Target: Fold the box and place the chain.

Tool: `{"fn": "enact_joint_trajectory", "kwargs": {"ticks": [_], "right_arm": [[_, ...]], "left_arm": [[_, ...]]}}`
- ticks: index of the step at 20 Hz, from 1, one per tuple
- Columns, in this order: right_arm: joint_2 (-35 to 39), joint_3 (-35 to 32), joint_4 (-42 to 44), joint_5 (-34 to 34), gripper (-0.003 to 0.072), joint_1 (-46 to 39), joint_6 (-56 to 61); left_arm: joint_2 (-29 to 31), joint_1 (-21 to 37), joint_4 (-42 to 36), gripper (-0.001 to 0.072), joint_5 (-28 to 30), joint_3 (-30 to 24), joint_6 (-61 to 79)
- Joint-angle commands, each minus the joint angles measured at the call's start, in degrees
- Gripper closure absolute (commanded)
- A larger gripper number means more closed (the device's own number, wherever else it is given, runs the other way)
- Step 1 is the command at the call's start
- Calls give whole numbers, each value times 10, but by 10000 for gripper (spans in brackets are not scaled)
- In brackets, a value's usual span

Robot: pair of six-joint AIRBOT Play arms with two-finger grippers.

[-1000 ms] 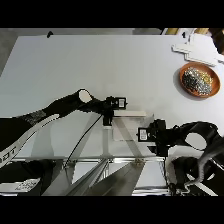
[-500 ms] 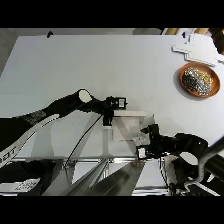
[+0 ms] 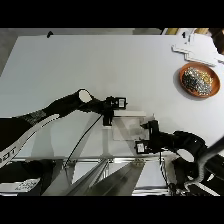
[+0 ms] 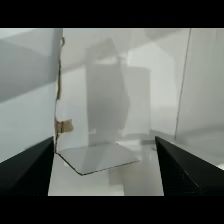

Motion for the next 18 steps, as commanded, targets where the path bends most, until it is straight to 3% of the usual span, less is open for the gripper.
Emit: {"fn": "enact_joint_trajectory", "kwargs": {"ticks": [1, 7, 14, 18], "right_arm": [[2, 20, 40, 13, 18, -41, 0], [1, 64, 133, 69, 18, -111, -48], [-51, 73, 237, 73, 17, -196, -151], [-93, 73, 358, 90, 18, -243, -302]], "left_arm": [[0, 0, 0, 700, 0, 0, 0], [0, 0, 0, 700, 0, 0, 0], [0, 0, 0, 700, 0, 0, 0], [0, 0, 0, 700, 0, 0, 0]]}}
